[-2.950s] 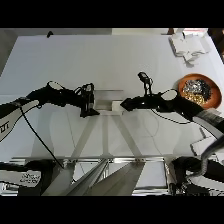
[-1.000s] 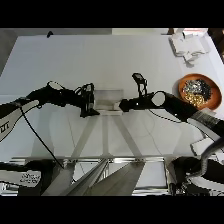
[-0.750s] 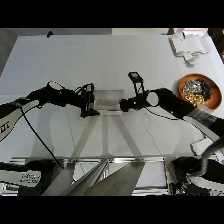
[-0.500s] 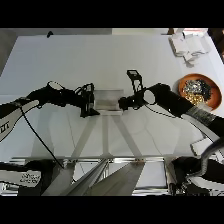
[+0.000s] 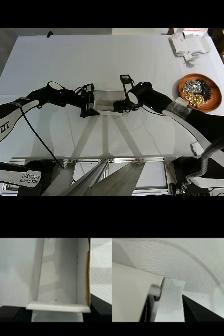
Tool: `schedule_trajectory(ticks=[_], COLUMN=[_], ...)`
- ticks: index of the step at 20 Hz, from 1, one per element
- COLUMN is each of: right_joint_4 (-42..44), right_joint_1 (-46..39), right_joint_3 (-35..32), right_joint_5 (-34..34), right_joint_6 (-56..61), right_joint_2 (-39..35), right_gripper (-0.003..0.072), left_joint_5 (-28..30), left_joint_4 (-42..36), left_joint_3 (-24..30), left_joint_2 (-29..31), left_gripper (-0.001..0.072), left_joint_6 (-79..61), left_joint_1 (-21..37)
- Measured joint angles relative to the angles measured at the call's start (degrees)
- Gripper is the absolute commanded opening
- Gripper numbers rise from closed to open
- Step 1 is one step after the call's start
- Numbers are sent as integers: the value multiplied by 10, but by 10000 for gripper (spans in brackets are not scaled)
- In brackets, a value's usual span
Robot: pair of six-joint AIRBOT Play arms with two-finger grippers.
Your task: Fold the box and place the chain.
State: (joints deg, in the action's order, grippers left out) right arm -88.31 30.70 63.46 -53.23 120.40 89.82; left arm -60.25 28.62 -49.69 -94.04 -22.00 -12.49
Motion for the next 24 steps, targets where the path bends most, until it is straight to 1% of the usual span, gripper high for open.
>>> schedule_trajectory(ticks=[2, 3, 4, 5, 6, 11, 12, 13, 14, 19, 21, 24], right_joint_4=[-6, -7, -8, -9, -9, -16, -17, -16, -16, -15, -14, -17], right_joint_1=[5, 6, 7, 8, 9, 10, 10, 10, 10, 8, 1, -21], right_joint_3=[8, 10, 12, 14, 14, 16, 16, 16, 17, 17, 17, 17], right_joint_5=[0, 0, 1, 4, 11, 22, 24, 30, 39, 40, 26, -11], right_joint_6=[30, 42, 50, 61, 72, 106, 108, 110, 110, 105, 90, 56], right_joint_2=[8, 11, 12, 14, 15, 17, 17, 17, 17, -16, -46, -112], right_gripper=[362, 335, 277, 151, 3, 15, 113, 279, 353, 352, 352, 352], left_joint_5=[0, 0, 0, 0, 0, 0, 1, 3, 2, 1, 1, 0], left_joint_4=[0, -1, -1, -1, -2, -4, -4, 1, 1, 0, -1, -1], left_joint_3=[0, 0, 0, 0, 0, 0, 0, 0, 0, 0, 0, 0], left_joint_2=[0, 0, 0, 0, 0, 0, 0, 0, 0, 0, 0, 0], left_gripper=[415, 415, 415, 415, 415, 415, 415, 415, 415, 415, 415, 415], left_joint_6=[1, 1, 2, 2, 3, 3, 3, 1, -1, 1, 1, 2], left_joint_1=[0, 0, 0, 0, 0, 0, 0, 0, 0, 0, 0, 0])
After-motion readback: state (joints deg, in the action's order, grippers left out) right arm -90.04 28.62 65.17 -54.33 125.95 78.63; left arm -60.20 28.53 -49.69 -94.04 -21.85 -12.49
